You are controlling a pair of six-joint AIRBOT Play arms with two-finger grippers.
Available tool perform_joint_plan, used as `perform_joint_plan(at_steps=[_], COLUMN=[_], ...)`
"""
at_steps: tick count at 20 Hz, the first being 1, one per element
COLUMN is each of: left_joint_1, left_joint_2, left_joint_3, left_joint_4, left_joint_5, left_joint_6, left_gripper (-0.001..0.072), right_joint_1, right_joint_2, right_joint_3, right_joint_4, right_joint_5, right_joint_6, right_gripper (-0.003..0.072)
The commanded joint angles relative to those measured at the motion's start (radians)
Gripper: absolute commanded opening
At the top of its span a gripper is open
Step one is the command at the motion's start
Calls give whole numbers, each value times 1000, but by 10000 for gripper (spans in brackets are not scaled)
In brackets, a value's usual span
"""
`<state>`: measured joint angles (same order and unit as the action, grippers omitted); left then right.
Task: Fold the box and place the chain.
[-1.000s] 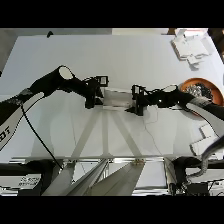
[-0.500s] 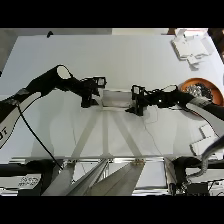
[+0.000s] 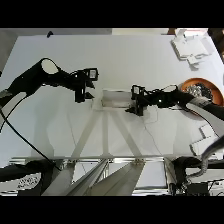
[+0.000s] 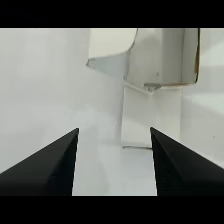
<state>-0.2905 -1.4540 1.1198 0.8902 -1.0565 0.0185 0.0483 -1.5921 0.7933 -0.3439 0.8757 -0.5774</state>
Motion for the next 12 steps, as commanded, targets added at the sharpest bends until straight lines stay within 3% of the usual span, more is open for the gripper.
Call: perform_joint_plan(at_steps=[1, 3, 5, 7, 12], left_joint_1=[-3, -10, -10, -10, -8], left_joint_2=[12, 12, 10, 10, -16], left_joint_3=[0, 0, 0, 0, -16], left_joint_4=[-150, -175, -169, -108, 139], left_joint_5=[-11, -14, -34, -48, -39], left_joint_6=[0, 0, -1, -22, -220], left_gripper=[413, 269, 242, 6, 12], right_joint_1=[0, 0, 0, 0, 0], right_joint_2=[0, 0, 0, 0, 0], right_joint_3=[0, 0, 0, 0, 0], right_joint_4=[0, 0, 0, 0, 0], right_joint_5=[0, 0, 0, 0, 0], right_joint_6=[0, 0, 0, 0, 0], right_gripper=[526, 526, 526, 526, 526])
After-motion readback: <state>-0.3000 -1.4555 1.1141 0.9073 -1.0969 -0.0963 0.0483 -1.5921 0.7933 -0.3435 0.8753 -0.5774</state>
